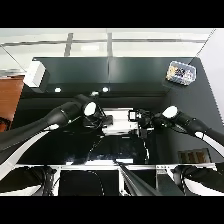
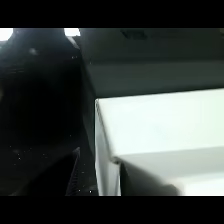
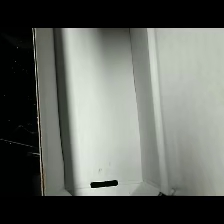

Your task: Fold the box and place the chain.

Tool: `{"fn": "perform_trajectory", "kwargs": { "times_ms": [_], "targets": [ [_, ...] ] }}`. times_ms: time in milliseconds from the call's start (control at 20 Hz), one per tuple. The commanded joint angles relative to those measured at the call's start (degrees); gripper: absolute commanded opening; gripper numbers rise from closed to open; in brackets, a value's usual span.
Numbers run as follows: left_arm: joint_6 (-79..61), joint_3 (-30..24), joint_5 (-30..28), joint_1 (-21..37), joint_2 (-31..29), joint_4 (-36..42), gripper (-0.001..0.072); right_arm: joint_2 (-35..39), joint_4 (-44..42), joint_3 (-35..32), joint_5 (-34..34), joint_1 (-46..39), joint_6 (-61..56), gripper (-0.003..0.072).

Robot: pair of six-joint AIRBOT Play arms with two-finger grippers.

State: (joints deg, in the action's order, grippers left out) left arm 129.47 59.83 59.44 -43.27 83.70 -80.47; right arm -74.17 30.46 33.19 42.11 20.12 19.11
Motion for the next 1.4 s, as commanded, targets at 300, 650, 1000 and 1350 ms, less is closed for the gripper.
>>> {"fn": "perform_trajectory", "kwargs": {
  "times_ms": [300, 650, 1000, 1350],
  "targets": [
    [12.31, 6.38, 5.97, -3.85, 4.87, -7.15, 0.0272, -0.02, 0.02, 0.02, -0.04, 0.00, -0.04, 0.0159],
    [13.31, 6.67, 6.69, -5.29, 5.97, -7.58, 0.0213, -0.02, 0.02, 0.02, -0.02, 0.00, -0.04, 0.0159],
    [13.31, 6.67, 6.78, -5.22, 5.97, -8.26, 0.0023, -0.02, 0.02, 0.02, -0.02, 0.00, -0.02, 0.0158],
    [13.31, 6.67, 6.97, -5.22, 5.95, -8.59, 0.0416, -0.02, 0.02, 0.02, -0.02, 0.00, -0.04, 0.0159]
  ]
}}
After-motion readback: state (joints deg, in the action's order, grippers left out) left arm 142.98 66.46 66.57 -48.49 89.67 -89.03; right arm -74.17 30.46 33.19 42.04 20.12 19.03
